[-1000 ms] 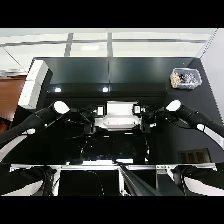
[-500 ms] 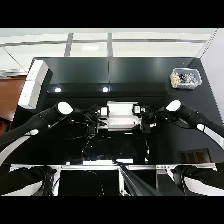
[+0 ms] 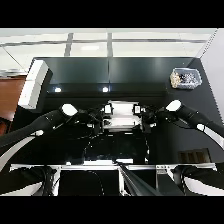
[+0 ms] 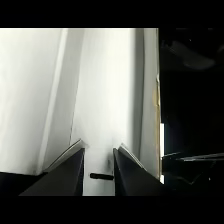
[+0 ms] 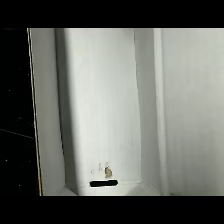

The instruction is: Fold the box and place the chain.

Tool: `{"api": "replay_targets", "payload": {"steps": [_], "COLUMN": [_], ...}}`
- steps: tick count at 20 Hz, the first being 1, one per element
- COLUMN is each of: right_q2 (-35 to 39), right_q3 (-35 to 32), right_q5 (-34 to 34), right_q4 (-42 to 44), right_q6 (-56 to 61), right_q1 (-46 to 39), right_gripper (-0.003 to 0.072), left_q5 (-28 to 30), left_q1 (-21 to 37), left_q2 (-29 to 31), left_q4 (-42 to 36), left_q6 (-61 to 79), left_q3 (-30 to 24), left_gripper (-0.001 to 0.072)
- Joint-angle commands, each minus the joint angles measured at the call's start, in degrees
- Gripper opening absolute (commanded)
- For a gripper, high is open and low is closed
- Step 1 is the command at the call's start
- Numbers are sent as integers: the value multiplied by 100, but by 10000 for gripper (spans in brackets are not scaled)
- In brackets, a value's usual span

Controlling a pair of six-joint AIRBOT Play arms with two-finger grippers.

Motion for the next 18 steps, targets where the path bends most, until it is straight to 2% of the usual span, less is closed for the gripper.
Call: {"api": "replay_targets", "payload": {"steps": [1,2,3,4,5,6,7,8,9,10,11,16,18], "right_q2": [-2,-2,-2,-2,-2,-2,-2,-2,-2,-2,-2,-2,-2], "right_q3": [-4,-4,-4,-4,-4,-4,-4,-4,-4,-4,-4,-4,-4], "right_q5": [-4,-4,-4,-4,-4,-4,-4,-4,-4,-4,-4,-4,-4], "right_q4": [0,0,0,0,0,0,0,0,0,0,0,0,0], "right_q6": [0,0,0,0,0,0,0,0,0,0,0,0,0], "right_q1": [4,4,4,4,4,4,4,4,4,4,4,4,4], "right_gripper": [240,240,240,241,241,240,241,240,240,240,240,240,240], "left_q5": [-153,-269,-321,-326,-321,-297,-282,-289,-297,-330,-411,-1217,-1539], "left_q1": [-15,-15,-15,-15,-15,-15,-13,2,13,28,87,850,1453], "left_q2": [-109,-149,-164,-164,-164,-164,-157,-133,-90,-7,142,1436,1639], "left_q4": [-304,-308,-302,-291,-291,-293,-289,-201,33,302,662,2964,4385], "left_q6": [-61,-61,-61,-59,-59,-59,-72,-173,-354,-776,-1419,-4487,-7768], "left_q3": [7,7,7,7,7,7,9,17,61,125,205,358,332], "left_gripper": [219,218,172,71,105,322,423,276,166,135,25,24,23]}}
